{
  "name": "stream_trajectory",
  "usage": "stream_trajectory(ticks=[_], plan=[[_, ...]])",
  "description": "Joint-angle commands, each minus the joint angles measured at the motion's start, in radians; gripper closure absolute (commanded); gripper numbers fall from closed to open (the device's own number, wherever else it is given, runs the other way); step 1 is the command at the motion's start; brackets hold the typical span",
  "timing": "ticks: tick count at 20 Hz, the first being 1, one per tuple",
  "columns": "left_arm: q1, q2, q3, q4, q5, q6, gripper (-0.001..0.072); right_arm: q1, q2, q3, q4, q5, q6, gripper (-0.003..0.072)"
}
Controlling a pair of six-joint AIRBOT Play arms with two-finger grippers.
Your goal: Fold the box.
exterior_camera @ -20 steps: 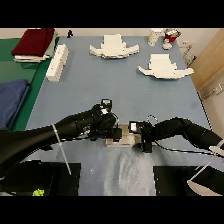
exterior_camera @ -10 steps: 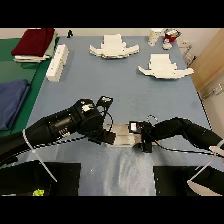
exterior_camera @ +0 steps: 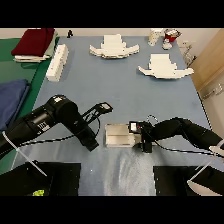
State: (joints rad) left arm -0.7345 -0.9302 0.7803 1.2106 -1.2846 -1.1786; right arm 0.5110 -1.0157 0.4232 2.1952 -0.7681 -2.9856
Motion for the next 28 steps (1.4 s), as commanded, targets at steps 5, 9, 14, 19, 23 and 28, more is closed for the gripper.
stream_trajectory(ticks=[5,9,14,19,23,28], plan=[[0.2,0.021,-0.22,-0.259,0.364,0.811,0.0009,0.0,0.001,0.0,0.0,0.0,0.0,0.0244],[0.2,0.019,-0.327,-0.531,0.49,1.17,0.0009,0.0,0.001,0.0,0.0,0.0,0.0,0.0244],[0.2,0.019,-0.417,-0.64,0.615,1.282,0.0009,0.0,0.001,0.0,0.0,0.0,0.0,0.0244],[0.198,-0.021,-0.425,-0.741,0.658,1.361,0.0008,0.0,0.001,0.0,0.0,0.0,0.0,0.0244],[0.195,-0.056,-0.425,-0.845,0.654,1.484,0.0008,0.0,0.001,0.0,0.0,0.0,0.0,0.0244],[0.167,-0.058,-0.426,-0.846,0.657,1.501,0.0008,0.0,0.001,0.0,0.0,0.0,0.0,0.0244]])
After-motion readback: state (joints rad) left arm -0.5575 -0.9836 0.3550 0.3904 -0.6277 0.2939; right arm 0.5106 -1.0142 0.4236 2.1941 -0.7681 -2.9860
